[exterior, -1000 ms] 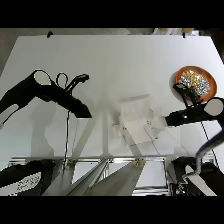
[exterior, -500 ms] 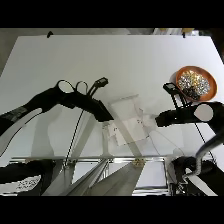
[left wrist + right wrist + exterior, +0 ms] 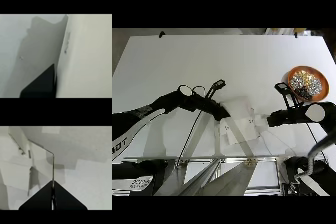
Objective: Fold the box and place the chain.
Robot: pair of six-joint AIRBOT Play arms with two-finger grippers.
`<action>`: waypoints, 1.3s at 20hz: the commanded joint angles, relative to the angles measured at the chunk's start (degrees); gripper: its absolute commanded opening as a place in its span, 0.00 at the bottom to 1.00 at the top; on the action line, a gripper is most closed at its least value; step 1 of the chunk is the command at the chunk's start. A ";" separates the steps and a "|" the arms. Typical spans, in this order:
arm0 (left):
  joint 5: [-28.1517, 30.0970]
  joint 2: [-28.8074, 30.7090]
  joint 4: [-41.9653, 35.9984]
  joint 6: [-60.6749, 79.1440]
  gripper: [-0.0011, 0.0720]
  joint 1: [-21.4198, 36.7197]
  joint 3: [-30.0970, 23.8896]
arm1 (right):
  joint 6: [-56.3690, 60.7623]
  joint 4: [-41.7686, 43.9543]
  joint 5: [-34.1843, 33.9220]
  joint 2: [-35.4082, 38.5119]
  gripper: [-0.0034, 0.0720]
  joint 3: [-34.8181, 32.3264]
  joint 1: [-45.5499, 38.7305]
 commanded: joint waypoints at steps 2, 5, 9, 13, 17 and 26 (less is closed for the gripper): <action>-1.49 -0.22 -0.44 13.55 0.02 -0.15 0.02 | -2.84 2.62 0.74 0.04 0.07 0.37 0.04; -1.84 1.84 -0.66 31.30 0.02 -0.50 0.15 | -3.45 3.17 2.23 0.07 0.29 3.69 0.04; -0.57 2.54 3.72 33.81 0.02 -0.76 0.74 | -3.50 1.64 4.50 0.11 0.29 9.01 0.04; 3.23 2.54 11.37 33.70 0.02 -2.47 0.74 | -3.52 0.07 4.50 0.09 0.29 9.88 0.04; 7.91 2.49 10.51 29.83 0.02 -3.34 0.74 | -3.54 -0.76 4.68 0.09 0.29 9.88 0.04; 8.04 2.49 10.56 28.39 0.02 -3.32 0.72 | -3.69 -0.94 4.68 0.09 0.29 9.88 0.04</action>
